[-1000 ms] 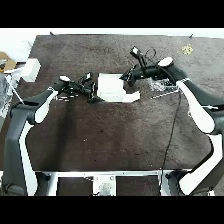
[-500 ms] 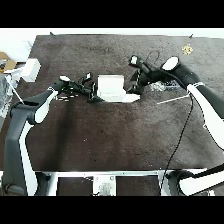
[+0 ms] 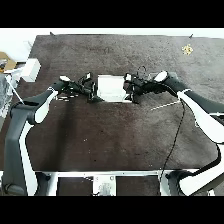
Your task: Fold the box and place the chain.
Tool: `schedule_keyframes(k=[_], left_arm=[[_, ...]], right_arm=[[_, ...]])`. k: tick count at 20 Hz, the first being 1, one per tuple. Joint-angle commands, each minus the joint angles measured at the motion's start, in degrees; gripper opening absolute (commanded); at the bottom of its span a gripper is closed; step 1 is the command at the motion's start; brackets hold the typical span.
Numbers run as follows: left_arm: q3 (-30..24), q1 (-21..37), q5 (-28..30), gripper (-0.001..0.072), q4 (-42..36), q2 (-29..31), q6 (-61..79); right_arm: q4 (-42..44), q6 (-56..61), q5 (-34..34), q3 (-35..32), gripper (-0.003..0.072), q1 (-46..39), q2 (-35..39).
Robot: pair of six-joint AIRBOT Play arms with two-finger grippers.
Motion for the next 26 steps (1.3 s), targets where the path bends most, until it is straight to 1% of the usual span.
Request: schedule_keyframes(k=[1,2,3,4,5,9,13,16,20,21,22,24,25,26], left_arm=[[0.04,0.07,0.02,0.0401,0.02,-0.04,0.00],[0.04,0.07,0.02,0.0401,0.02,-0.04,0.00],[0.04,0.07,0.02,0.0401,0.02,-0.04,0.00],[0.04,0.07,0.02,0.0401,0.02,-0.04,0.00],[0.04,0.07,0.02,0.0401,0.00,-0.04,0.00],[0.04,0.07,0.02,0.0401,0.02,-0.04,0.00],[0.04,0.07,0.04,0.0401,0.00,-0.04,0.00],[0.04,0.07,0.07,0.0401,0.02,-0.04,0.00],[0.04,0.07,0.07,0.0401,0.00,-0.04,0.00],[0.04,0.07,0.09,0.0401,0.00,-0.04,0.00],[0.04,0.07,0.09,0.0401,0.00,-0.04,0.00],[0.04,0.07,0.09,0.0401,0.00,-0.04,0.00],[0.04,0.07,0.09,0.0401,0.00,-0.04,0.00],[0.04,0.07,0.09,0.0401,0.00,-0.04,0.00]], right_arm=[[3.32,-2.99,-1.49,-0.15,0.0405,0.02,-1.75],[3.76,-2.95,-1.73,-0.17,0.0317,0.02,-1.79],[4.92,-2.99,-2.05,-0.17,0.0314,0.02,-1.79],[6.16,-3.39,-1.97,-0.17,0.0252,0.02,-1.79],[7.56,-3.39,-1.95,-0.17,0.0205,0.09,-1.79],[12.76,-6.01,0.26,-0.17,0.0207,0.17,-2.03],[19.23,-10.75,0.11,-0.17,0.0207,0.22,-3.28],[19.76,-12.13,0.13,-0.17,0.0208,0.28,-4.31],[19.78,-12.15,2.14,-0.15,0.0209,0.33,-5.51],[19.76,-12.15,2.29,-0.15,0.0232,0.33,-5.73],[19.78,-12.26,2.27,-0.15,0.0286,0.33,-5.86],[19.78,-12.37,2.03,-0.15,0.0288,0.33,-5.86],[19.78,-12.37,2.01,-0.15,0.0468,0.31,-5.86],[19.54,-12.79,2.03,-0.15,0.0576,0.24,-5.86]])
